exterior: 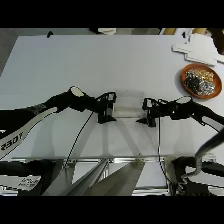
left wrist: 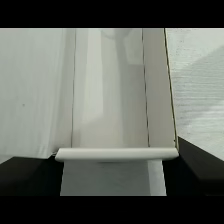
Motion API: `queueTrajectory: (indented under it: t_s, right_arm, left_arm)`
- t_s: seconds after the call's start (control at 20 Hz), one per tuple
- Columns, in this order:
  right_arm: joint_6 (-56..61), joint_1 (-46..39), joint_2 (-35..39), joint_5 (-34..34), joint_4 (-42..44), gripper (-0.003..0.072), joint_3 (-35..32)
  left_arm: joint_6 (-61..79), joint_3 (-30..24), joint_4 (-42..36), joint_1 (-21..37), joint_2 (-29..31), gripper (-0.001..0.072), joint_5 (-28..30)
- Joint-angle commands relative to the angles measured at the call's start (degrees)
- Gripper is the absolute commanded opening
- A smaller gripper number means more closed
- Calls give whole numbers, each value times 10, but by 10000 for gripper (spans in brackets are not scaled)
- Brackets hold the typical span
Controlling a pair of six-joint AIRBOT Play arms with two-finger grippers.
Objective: Fold the box and place the chain.
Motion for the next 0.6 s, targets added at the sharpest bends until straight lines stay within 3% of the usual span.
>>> queueTrajectory:
  t_s: [0.0, 0.05, 0.4, 0.55]
  right_arm:
    - [16, 4, 0, 16, -4, 655, 0]
    - [42, 4, 2, 9, -9, 702, 0]
    - [175, 4, 69, -11, -124, 696, 0]
    - [271, 4, 106, 2, -214, 688, 0]
  left_arm:
    - [0, 0, 0, 0, 0, 209, -1]
    - [0, 0, 0, 0, 0, 209, -1]
    - [0, 0, 0, 0, 0, 209, -1]
    - [0, 0, 0, 0, 0, 209, -1]
